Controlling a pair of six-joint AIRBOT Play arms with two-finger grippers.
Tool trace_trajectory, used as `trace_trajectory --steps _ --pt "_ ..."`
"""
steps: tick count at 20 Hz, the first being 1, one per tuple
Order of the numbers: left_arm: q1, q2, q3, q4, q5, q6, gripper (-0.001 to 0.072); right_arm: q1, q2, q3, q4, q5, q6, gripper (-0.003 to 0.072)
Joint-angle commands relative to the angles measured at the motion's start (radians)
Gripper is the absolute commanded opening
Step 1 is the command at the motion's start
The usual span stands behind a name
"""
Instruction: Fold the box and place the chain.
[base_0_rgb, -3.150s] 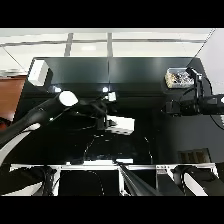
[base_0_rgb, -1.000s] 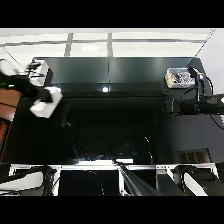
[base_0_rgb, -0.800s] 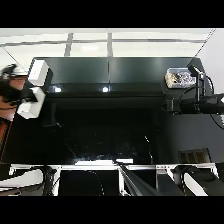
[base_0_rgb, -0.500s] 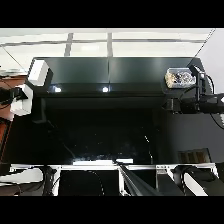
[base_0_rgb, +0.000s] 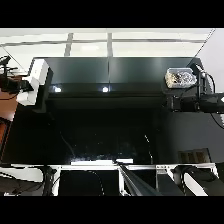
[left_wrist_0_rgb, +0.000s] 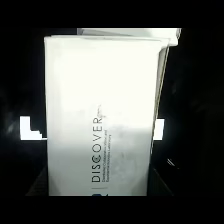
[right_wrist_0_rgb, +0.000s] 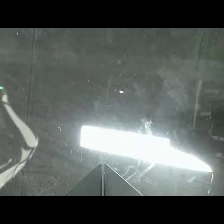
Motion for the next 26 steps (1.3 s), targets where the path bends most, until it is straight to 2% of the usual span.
trace_trajectory --steps 1,2,4,8,9,10,11,12,14,15,16,19,21,23,26 --pt "-0.035 -0.022 0.062 0.032 -0.026 0.054 0.0536 0.000 -0.001 0.000 0.000 -0.021 0.000 0.0013" --pt "-0.049 -0.020 0.092 0.080 -0.034 0.030 0.0720 0.000 -0.001 0.000 0.000 -0.021 0.000 0.0013" --pt "-0.076 -0.015 0.188 0.169 -0.069 -0.047 0.0719 0.000 -0.001 0.000 0.000 -0.021 0.000 0.0013" --pt "-0.131 -0.008 0.445 0.177 -0.171 -0.280 0.0703 0.000 -0.001 0.000 0.000 -0.021 0.000 0.0013" --pt "-0.147 -0.008 0.505 0.175 -0.236 -0.395 0.0578 0.000 -0.001 0.000 0.000 -0.022 0.000 0.0013" --pt "-0.156 -0.001 0.531 0.108 -0.278 -0.428 0.0328 0.000 -0.001 0.000 -0.001 -0.029 -0.001 0.0013" --pt "-0.160 0.019 0.523 -0.002 -0.299 -0.385 0.0138 0.000 -0.001 0.000 -0.011 -0.036 -0.006 0.0013" --pt "-0.163 0.043 0.497 -0.086 -0.306 -0.366 0.0026 0.000 -0.001 -0.003 -0.034 -0.038 -0.014 0.0013" --pt "-0.193 0.128 0.369 -0.233 -0.289 -0.246 0.0024 0.000 -0.001 -0.019 -0.100 -0.055 -0.015 0.0013" --pt "-0.222 0.185 0.273 -0.254 -0.259 -0.205 0.0024 0.000 -0.001 -0.031 -0.130 -0.080 -0.015 0.0013" --pt "-0.261 0.260 0.146 -0.249 -0.203 -0.173 0.0024 0.000 -0.001 -0.040 -0.148 -0.104 -0.015 0.0013" --pt "-0.354 0.518 -0.293 -0.230 0.057 -0.162 0.0025 0.000 -0.001 -0.050 -0.157 -0.155 -0.008 0.0013" --pt "-0.375 0.666 -0.516 -0.231 0.168 -0.162 0.0025 0.000 -0.001 -0.050 -0.122 -0.155 -0.006 0.0013" --pt "-0.365 0.789 -0.658 -0.216 0.196 -0.162 0.0025 0.000 -0.001 -0.050 -0.121 -0.152 -0.006 0.0013" --pt "-0.351 0.873 -0.728 -0.177 0.228 -0.162 0.0026 0.000 -0.001 -0.050 -0.121 -0.152 -0.006 0.0014"
